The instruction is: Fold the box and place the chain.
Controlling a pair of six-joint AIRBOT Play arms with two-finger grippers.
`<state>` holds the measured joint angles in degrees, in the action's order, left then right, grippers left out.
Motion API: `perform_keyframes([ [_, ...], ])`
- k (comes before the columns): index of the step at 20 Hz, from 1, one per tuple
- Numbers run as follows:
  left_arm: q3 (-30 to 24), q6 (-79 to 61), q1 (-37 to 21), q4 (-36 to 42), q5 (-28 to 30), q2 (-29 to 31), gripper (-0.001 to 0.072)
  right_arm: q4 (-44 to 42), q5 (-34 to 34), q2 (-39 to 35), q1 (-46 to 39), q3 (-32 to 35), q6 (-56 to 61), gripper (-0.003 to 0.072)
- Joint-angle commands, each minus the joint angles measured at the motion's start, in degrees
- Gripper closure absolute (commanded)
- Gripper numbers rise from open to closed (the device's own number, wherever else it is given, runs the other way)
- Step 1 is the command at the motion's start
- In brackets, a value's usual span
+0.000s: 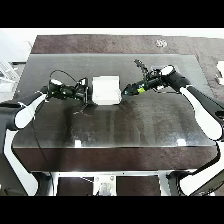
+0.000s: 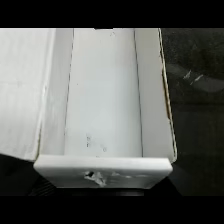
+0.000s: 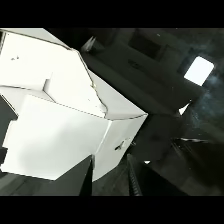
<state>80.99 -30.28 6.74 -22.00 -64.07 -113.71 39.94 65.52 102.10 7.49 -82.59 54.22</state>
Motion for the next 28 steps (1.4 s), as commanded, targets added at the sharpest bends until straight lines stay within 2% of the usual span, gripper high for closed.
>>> perform_keyframes([
  [1, 0.0, 0.0, 0.0, 0.0, 0.0, 0.0, 0.0298, -1.8, 0.2, 0.0, 0.3, -0.1, -0.2, 0.0412],
  [2, 0.0, 0.0, 0.0, 0.0, 0.0, 0.0, 0.0298, -1.8, 0.2, 0.0, 0.4, -0.1, -0.3, 0.0410],
  [5, 0.0, 0.0, 0.0, 0.0, 0.0, 0.0, 0.0299, -1.8, 0.1, 0.1, 0.4, -0.1, -0.5, 0.0274],
  [13, 0.0, 0.0, 0.0, 0.0, 0.0, 0.0, 0.0298, -1.8, -0.1, 0.9, 2.2, -0.1, -0.4, 0.0273],
  [15, 0.0, 0.0, 0.0, 0.0, 0.0, 0.0, 0.0299, -1.8, -0.1, 0.9, 2.3, -0.2, -0.2, 0.0204],
  [20, 0.0, 0.0, 0.0, 0.0, 0.0, 0.0, 0.0298, -0.3, -2.3, 0.9, 2.4, -0.4, 5.4, 0.0196],
  [28, 0.0, 0.0, 0.0, 0.0, 0.0, 0.0, 0.0298, 16.1, -1.8, 1.0, 7.5, -7.2, 18.1, 0.0210],
])
